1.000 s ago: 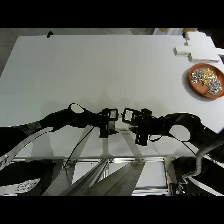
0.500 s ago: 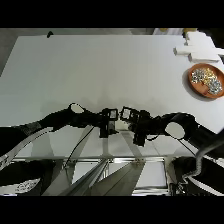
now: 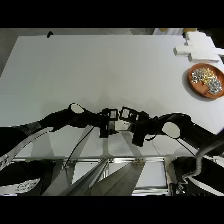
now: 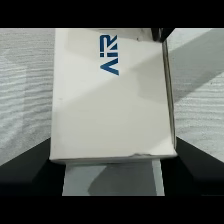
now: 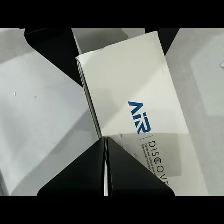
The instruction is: Fold the box and place the chain.
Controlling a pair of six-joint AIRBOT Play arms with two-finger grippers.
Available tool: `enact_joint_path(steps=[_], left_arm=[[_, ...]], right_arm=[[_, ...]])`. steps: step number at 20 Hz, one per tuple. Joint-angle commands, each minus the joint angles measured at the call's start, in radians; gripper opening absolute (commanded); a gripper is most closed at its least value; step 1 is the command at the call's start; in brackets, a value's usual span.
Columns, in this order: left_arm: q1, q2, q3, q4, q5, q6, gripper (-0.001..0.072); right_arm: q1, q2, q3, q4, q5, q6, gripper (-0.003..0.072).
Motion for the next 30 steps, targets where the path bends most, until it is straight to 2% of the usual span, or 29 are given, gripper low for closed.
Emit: enact_joint_path(steps=[1,7,10,13,16,19,21,24,26,30], left_arm=[[0.001,0.0,0.001,-0.001,-0.002,-0.003,0.022],[0.001,0.0,0.001,-0.002,-0.002,-0.003,0.022],[0.001,0.0,0.001,-0.002,-0.002,-0.003,0.022],[0.001,0.0,0.001,-0.002,-0.002,-0.003,0.022],[0.001,0.0,0.001,-0.001,-0.002,-0.003,0.022],[0.001,0.0,0.001,-0.001,-0.002,-0.003,0.022],[0.001,0.0,0.001,-0.002,-0.002,-0.003,0.022],[0.001,0.0,0.001,-0.002,-0.002,-0.003,0.022],[0.001,0.0,0.001,-0.001,-0.002,-0.003,0.022],[0.001,0.0,0.001,-0.001,-0.002,-0.003,0.022]], right_arm=[[0.0,-0.026,-0.012,-0.002,0.003,0.01,0.0018],[-0.004,0.047,-0.011,-0.006,-0.002,0.01,0.0018],[-0.087,0.116,-0.011,-0.008,0.007,0.079,0.0018],[-0.182,0.201,-0.008,-0.048,0.129,0.178,0.0018],[-0.298,0.27,-0.008,-0.199,0.294,0.354,0.0018],[-0.46,0.27,-0.01,-0.397,0.413,0.532,0.0018],[-0.611,0.258,-0.011,-0.475,0.473,0.604,0.0018],[-0.844,0.253,-0.022,-0.456,0.462,0.615,0.0018],[-0.934,0.253,-0.022,-0.416,0.417,0.614,0.0018],[-0.976,0.253,-0.022,-0.406,0.447,0.614,0.0018]])
